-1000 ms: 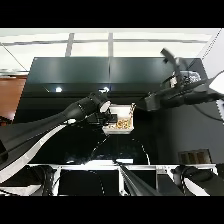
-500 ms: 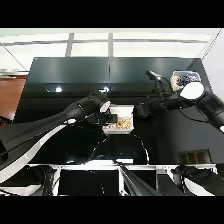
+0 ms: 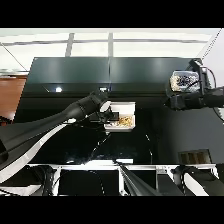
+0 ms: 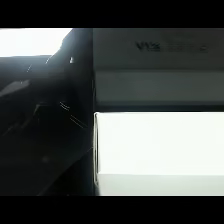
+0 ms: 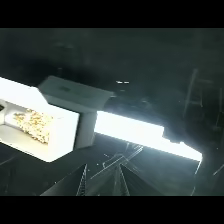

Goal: Fold the box and place the chain.

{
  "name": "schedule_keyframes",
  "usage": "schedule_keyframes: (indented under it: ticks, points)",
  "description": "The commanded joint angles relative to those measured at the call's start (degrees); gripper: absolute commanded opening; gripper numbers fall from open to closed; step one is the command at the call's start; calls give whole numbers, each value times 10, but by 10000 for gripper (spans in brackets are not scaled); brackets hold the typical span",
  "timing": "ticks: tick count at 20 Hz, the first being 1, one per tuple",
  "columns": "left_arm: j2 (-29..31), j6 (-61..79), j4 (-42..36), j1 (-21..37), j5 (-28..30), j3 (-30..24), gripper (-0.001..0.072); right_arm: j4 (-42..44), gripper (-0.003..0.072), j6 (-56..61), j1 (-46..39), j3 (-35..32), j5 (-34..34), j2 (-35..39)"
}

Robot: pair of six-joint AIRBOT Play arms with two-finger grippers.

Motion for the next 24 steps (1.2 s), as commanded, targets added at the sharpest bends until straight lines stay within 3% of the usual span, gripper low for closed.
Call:
schedule_keyframes:
  ticks: [1, 4, 9, 12, 15, 16, 18, 21, 22, 23, 24]
  points:
    - [2, 1, 0, 0, 11, 10, 46, -15, 256, 0, -28, 0, 18, 14]
    - [19, 20, 2, 0, 8, 12, 441, -14, 256, 0, -28, 0, 10, 14]
    - [97, 113, 92, -4, -64, -7, 444, -20, 256, 0, -28, 0, 6, 14]
    - [192, 127, 179, 16, -78, -81, 443, -54, 256, 0, -28, 0, 7, 14]
    - [287, 198, 174, 103, -38, -174, 445, -52, 256, 4, -28, 0, 6, 14]
    - [312, 238, 156, 133, -15, -197, 445, -50, 256, 5, -28, 0, 6, 14]
    - [339, 373, 43, 202, 29, -228, 447, -49, 256, 9, -28, -4, 2, 14]
    - [304, 749, -268, 292, -6, -245, 451, -49, 256, 11, -28, -12, -12, 14]
    - [283, 861, -317, 301, -21, -247, 452, -49, 256, 12, -28, -14, -15, 14]
    - [263, 937, -337, 301, -18, -247, 560, -49, 256, 15, -28, -16, -15, 14]
    - [242, 1006, -356, 299, -9, -247, 717, -49, 256, 19, -28, -16, -14, 14]
